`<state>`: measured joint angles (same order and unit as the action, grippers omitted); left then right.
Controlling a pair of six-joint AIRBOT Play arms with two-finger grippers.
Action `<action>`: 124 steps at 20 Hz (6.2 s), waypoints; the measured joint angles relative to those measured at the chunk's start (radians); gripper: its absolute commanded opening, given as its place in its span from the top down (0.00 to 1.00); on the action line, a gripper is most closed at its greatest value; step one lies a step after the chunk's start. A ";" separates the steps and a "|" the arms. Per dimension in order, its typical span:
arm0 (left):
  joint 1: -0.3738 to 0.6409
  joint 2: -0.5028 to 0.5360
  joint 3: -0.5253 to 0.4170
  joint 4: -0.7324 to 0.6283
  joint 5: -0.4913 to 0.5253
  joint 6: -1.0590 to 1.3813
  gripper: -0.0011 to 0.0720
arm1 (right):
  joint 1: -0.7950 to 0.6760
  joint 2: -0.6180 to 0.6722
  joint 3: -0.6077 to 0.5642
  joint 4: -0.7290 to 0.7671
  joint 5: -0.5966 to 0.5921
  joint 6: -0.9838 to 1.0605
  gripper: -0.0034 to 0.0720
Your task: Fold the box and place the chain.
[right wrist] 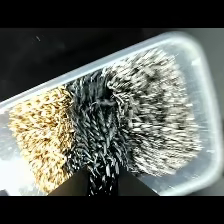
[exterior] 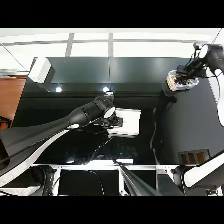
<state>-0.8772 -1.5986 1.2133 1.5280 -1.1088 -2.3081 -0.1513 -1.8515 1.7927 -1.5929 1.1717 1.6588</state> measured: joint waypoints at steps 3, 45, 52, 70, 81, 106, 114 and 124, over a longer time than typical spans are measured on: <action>0.000 0.000 0.000 0.000 0.000 0.000 0.95 | -0.003 0.081 0.000 0.002 0.003 -0.031 0.93; 0.000 0.000 0.000 0.000 0.000 0.000 0.95 | 0.326 0.990 -0.666 0.974 0.248 -0.436 0.94; 0.000 0.000 0.000 0.000 0.000 0.000 0.95 | 0.357 0.991 -0.687 1.029 0.121 -0.448 0.94; 0.000 0.000 0.000 0.000 -0.002 0.000 0.95 | 0.420 0.986 -0.944 0.890 0.047 -0.397 0.94; 0.000 0.000 0.000 0.000 -0.003 0.000 0.95 | 0.424 0.986 -0.657 0.940 0.183 -0.362 0.94; 0.000 0.000 0.000 0.000 -0.003 0.000 0.95 | 0.462 0.926 -0.896 0.808 0.026 -0.270 0.93; 0.000 0.000 0.000 0.000 -0.003 0.000 0.95 | 0.518 0.860 -0.921 0.737 -0.030 -0.254 0.73; 0.000 0.000 0.000 0.000 -0.003 0.000 0.95 | 0.385 0.892 -0.921 0.755 0.066 -0.340 0.52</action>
<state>-0.8772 -1.5986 1.2133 1.5284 -1.1114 -2.3081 0.2340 -0.9600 0.8722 -0.8383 1.2377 1.3193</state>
